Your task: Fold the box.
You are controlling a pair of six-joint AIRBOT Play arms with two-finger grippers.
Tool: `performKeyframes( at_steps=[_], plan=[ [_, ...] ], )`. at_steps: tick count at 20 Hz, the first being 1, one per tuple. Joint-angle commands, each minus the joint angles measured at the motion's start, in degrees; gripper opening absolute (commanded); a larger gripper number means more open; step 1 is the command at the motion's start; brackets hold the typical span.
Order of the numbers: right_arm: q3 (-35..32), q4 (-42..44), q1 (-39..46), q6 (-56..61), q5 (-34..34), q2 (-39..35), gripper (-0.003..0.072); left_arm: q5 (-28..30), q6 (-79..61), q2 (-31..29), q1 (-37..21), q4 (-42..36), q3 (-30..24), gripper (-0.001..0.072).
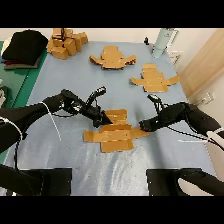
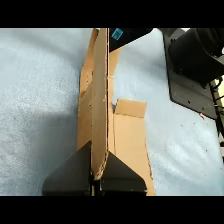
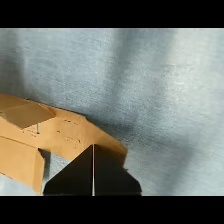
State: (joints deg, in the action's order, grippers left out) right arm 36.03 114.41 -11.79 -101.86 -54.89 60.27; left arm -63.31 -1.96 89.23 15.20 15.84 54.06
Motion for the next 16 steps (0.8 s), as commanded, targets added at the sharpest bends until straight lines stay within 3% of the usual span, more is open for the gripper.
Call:
performKeyframes(
  at_steps=[1, 11, 16],
  plan=[
    [0.28, 0.94, -0.04, 0.02, 0.44, -2.01, 0.0001, -0.74, -0.20, 0.00, -0.17, -0.15, 0.15, 0.0013],
    [0.33, 1.33, -0.04, 0.00, 4.48, -2.01, 0.0001, -0.90, -1.92, 0.35, 2.80, 2.10, 0.15, 0.0014],
    [0.33, 1.36, -0.04, 0.00, 4.52, -2.01, 0.0001, -0.61, -3.17, -1.33, 3.54, -3.26, 1.16, 0.0013]
  ],
)
